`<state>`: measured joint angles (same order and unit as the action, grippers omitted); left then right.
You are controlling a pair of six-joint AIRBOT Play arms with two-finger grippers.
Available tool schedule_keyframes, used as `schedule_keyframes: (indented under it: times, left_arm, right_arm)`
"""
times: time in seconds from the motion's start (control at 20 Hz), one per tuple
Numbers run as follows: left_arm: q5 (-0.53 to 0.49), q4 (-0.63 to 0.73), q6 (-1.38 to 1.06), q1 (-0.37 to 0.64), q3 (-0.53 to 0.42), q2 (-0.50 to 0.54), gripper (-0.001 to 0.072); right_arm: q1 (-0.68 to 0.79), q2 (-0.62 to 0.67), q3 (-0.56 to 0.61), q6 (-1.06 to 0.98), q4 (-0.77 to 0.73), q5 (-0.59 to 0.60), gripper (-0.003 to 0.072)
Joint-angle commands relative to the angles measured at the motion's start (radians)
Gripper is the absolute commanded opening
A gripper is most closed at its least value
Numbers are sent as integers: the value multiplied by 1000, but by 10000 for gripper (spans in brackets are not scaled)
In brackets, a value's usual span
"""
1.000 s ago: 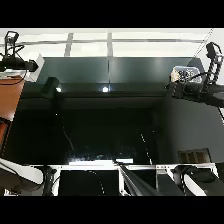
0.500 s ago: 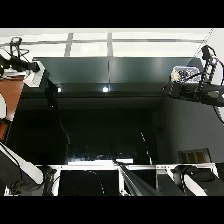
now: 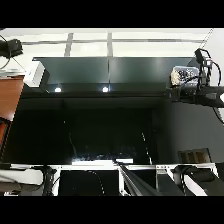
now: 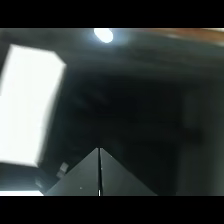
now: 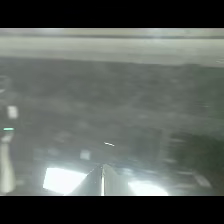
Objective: Fold the box and place the chain.
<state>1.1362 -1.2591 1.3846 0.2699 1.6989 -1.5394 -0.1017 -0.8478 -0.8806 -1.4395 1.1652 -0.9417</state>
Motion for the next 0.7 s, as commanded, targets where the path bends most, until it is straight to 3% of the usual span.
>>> schedule_keyframes:
  times: [0.0,0.15,0.3,0.45,0.65]
  left_arm:
    - [-17,64,-44,-73,-453,324,28]
    - [-152,63,-161,-149,-852,598,29]
    - [-294,63,-167,-167,-1089,825,29]
    - [-316,56,-166,-165,-1151,951,30]
    - [-291,70,-162,-165,-1152,1003,30]
  right_arm:
    - [-8,32,37,22,200,145,12]
    - [20,56,182,21,205,364,12]
    - [80,54,319,14,204,475,13]
    - [115,55,323,14,204,446,15]
    - [114,55,323,14,200,446,15]
